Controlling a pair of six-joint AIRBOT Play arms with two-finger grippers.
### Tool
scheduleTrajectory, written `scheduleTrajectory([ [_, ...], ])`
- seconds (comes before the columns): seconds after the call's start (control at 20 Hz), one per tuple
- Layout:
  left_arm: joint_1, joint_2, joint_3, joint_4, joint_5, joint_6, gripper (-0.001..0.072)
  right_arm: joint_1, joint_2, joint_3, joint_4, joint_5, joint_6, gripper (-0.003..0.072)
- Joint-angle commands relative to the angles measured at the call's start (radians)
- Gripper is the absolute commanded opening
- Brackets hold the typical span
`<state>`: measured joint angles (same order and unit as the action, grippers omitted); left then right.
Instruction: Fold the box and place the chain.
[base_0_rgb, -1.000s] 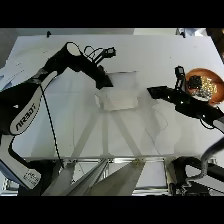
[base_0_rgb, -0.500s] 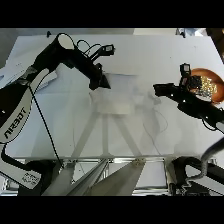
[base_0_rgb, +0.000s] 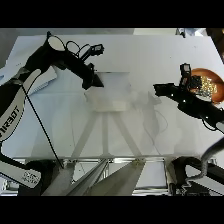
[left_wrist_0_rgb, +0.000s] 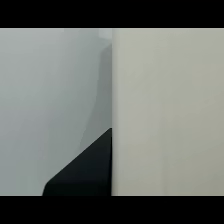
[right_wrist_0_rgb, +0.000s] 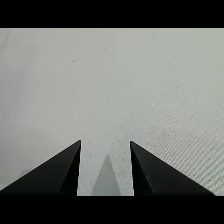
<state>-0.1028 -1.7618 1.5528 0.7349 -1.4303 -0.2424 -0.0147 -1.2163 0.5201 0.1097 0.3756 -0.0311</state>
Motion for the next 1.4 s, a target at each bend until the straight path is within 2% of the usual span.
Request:
scheduleTrajectory([
  [0.0,0.002,0.001,-0.114,-0.116,0.109,0.188,0.0004,0.000,0.001,0.000,0.000,0.000,0.000,0.0335],
  [0.15,-0.013,0.001,-0.203,-0.146,0.164,0.474,0.0004,0.000,0.001,0.000,0.000,0.000,0.000,0.0335],
  [0.25,-0.017,0.001,-0.248,-0.230,0.230,0.482,0.0004,0.000,0.001,0.000,0.000,0.000,0.000,0.0335],
  [0.5,-0.024,-0.011,-0.266,-0.240,0.335,0.476,0.0005,0.000,0.001,0.000,0.000,0.000,0.000,0.0335],
  [0.6,-0.024,-0.021,-0.266,-0.231,0.343,0.424,0.0004,0.000,0.001,0.000,0.000,0.000,0.000,0.0335],
  [0.85,-0.023,-0.017,-0.266,-0.104,0.341,0.346,0.0004,0.000,0.001,0.000,0.000,0.000,0.000,0.0335],
  [1.35,-0.024,0.004,-0.266,-0.060,0.344,0.347,0.0004,0.000,0.001,0.000,0.000,0.000,0.000,0.0335],
])
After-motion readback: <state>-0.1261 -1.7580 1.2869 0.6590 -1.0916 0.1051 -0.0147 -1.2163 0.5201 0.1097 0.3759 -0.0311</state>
